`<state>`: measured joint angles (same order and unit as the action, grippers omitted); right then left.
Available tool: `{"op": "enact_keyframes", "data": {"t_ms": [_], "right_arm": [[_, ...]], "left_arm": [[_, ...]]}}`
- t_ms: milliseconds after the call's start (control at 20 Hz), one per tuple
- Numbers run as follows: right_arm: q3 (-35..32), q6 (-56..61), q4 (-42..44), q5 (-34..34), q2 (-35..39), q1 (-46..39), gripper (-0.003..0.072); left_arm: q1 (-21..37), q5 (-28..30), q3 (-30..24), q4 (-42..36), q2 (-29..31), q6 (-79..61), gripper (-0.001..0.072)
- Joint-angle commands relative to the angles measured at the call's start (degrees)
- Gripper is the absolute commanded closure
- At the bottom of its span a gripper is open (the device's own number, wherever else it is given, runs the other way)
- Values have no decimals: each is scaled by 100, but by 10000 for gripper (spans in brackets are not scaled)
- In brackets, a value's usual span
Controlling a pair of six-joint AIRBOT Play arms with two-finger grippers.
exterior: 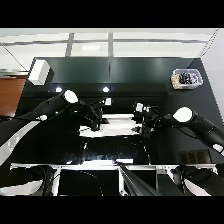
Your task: Fold the box and place the chain.
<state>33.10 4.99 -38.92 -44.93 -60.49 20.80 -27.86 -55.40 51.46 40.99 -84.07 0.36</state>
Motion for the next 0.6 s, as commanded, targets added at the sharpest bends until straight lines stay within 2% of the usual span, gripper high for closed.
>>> {"op": "enact_keyframes", "data": {"t_ms": [0, 350, 550], "right_arm": [[-2, -833, 647, -136, -81, -70, 43], [-7, -1497, 866, -402, -643, -72, 43], [-122, -2295, 1209, -398, -946, -109, 44]], "left_arm": [[-2, 9, -2, 0, 2, 7, 684], [0, 9, -2, -13, 2, 7, 683], [0, 4, -2, -17, 2, 4, 683]]}}
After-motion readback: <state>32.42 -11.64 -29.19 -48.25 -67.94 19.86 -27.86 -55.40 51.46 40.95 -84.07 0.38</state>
